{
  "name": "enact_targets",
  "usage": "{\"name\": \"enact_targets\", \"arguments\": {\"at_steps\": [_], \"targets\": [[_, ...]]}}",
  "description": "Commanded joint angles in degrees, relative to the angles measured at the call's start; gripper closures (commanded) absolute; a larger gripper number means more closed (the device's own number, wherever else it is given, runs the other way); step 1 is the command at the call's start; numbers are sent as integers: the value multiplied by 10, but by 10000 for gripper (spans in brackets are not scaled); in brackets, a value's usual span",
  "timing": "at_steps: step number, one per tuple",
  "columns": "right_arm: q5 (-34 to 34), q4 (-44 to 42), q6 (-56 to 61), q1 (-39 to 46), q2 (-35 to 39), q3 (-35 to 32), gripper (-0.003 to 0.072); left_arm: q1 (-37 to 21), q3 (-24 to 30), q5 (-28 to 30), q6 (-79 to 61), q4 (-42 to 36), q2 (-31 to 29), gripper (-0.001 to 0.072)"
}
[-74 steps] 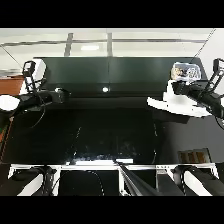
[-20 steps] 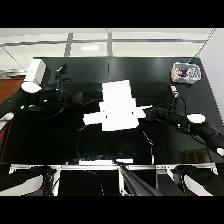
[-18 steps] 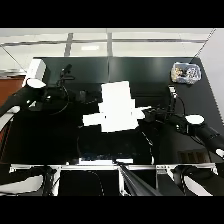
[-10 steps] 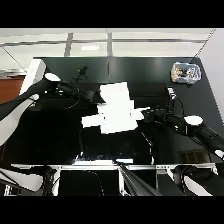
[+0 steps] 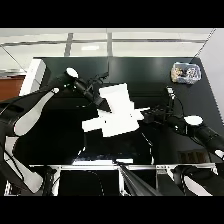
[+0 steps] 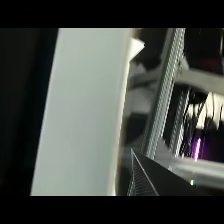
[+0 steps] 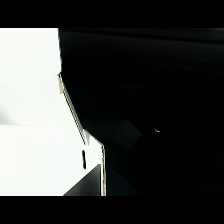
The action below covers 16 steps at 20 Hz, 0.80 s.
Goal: Fold the box and place the chain.
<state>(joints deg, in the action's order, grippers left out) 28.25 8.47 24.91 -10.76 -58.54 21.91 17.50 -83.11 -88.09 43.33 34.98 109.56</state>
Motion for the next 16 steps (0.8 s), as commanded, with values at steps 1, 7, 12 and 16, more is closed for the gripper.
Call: {"name": "enact_targets", "arguments": {"at_steps": [1,7,12,16], "targets": [[0,0,1,0,0,0,668,-2,-17,-21,4,26,9,275],[0,1,1,-1,0,0,668,-5,-16,7,14,25,9,577],[28,7,1,11,1,14,-5,-5,-16,3,6,25,7,684],[186,184,3,77,2,118,-3,1,-1,-19,1,23,-30,687]]}}
